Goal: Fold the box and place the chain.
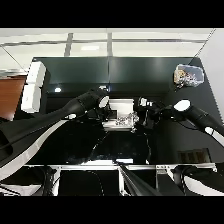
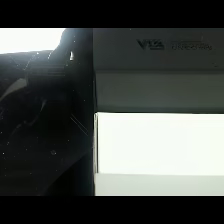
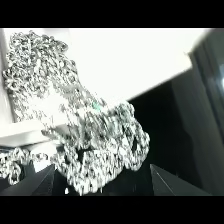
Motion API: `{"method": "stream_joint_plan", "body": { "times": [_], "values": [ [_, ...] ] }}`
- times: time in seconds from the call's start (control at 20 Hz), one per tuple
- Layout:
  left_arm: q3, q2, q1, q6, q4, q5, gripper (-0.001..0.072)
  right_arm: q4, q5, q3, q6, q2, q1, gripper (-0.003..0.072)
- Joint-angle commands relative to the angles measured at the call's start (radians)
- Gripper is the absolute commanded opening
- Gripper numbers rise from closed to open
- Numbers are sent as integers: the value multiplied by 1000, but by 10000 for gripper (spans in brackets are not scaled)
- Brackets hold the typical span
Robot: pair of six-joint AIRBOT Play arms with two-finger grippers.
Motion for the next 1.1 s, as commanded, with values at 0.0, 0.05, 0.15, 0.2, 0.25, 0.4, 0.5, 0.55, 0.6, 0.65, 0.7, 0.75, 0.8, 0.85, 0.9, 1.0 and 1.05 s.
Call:
{"method": "stream_joint_plan", "body": {
  "times": [0.0,0.05,0.15,0.2,0.25,0.4,0.5,0.55,0.6,0.65,0.7,0.75,0.8,0.85,0.9,1.0,1.05],
  "values": [
    [0,-1,0,0,0,7,32,25,-23,14,-63,-47,22,713],
    [0,-1,0,0,0,7,32,25,-32,16,-63,-58,33,713],
    [0,-1,0,0,0,7,32,25,-77,19,-60,-64,53,712],
    [0,-1,0,0,0,7,32,25,-99,19,-39,-64,53,713],
    [0,-1,0,0,0,7,32,24,-115,20,3,-64,52,712],
    [0,-1,0,0,0,6,32,21,-124,23,62,-64,53,713],
    [0,-1,0,0,0,6,32,24,-126,27,63,-64,53,713],
    [0,-1,0,0,0,6,32,24,-126,31,63,-64,53,712],
    [0,-1,0,0,0,6,32,23,-127,33,63,-64,52,712],
    [0,-1,0,0,0,6,32,23,-125,33,63,-64,53,712],
    [0,-1,0,0,0,6,32,23,-117,32,63,-64,53,712],
    [0,-1,0,0,0,6,32,23,-111,33,63,-64,53,712],
    [0,-1,0,0,0,6,32,21,-105,33,63,-64,53,711],
    [0,-1,0,0,0,6,32,20,-102,33,64,-64,53,711],
    [0,-1,0,0,0,6,32,20,-97,33,67,-64,53,710],
    [0,-1,0,0,0,6,32,-10,-84,33,79,-64,53,537],
    [0,-1,0,0,0,6,32,-42,-84,32,101,-64,56,533]
  ]
}}
